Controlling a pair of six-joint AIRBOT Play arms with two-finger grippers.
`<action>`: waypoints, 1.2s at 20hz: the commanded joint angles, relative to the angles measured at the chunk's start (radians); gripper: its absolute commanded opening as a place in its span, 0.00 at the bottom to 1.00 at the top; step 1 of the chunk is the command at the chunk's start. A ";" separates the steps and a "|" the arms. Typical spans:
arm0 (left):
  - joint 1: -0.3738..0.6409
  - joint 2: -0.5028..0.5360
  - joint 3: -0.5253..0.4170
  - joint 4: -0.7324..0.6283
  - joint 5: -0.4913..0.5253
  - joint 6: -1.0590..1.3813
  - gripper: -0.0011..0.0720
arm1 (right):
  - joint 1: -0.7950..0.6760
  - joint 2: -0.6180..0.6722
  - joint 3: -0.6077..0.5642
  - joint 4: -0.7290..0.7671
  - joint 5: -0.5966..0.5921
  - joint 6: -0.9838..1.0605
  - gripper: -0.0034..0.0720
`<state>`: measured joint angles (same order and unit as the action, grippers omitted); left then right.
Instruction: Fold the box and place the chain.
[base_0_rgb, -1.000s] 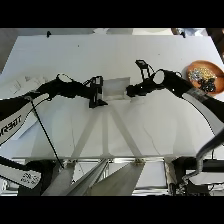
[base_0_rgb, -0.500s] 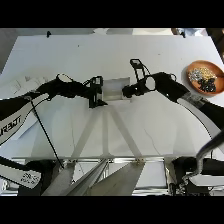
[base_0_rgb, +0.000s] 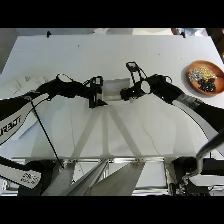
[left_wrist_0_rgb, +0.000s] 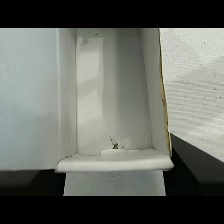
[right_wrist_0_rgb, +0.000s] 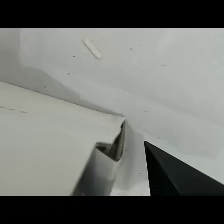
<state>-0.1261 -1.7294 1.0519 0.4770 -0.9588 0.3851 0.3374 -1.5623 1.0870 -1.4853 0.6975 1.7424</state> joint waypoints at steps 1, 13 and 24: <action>0.000 0.000 0.000 -0.001 0.002 0.000 0.55 | 0.002 -0.017 0.000 -0.059 0.013 0.069 0.72; 0.000 0.000 0.000 -0.001 0.001 0.000 0.55 | 0.007 -0.017 0.000 -0.111 0.047 0.242 0.23; 0.000 0.000 0.000 0.000 0.002 0.000 0.55 | 0.029 -0.016 0.024 -0.108 0.110 0.243 0.59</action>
<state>-0.1261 -1.7290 1.0515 0.4835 -0.9588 0.3885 0.3626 -1.5795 1.0950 -1.6005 0.7769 1.9800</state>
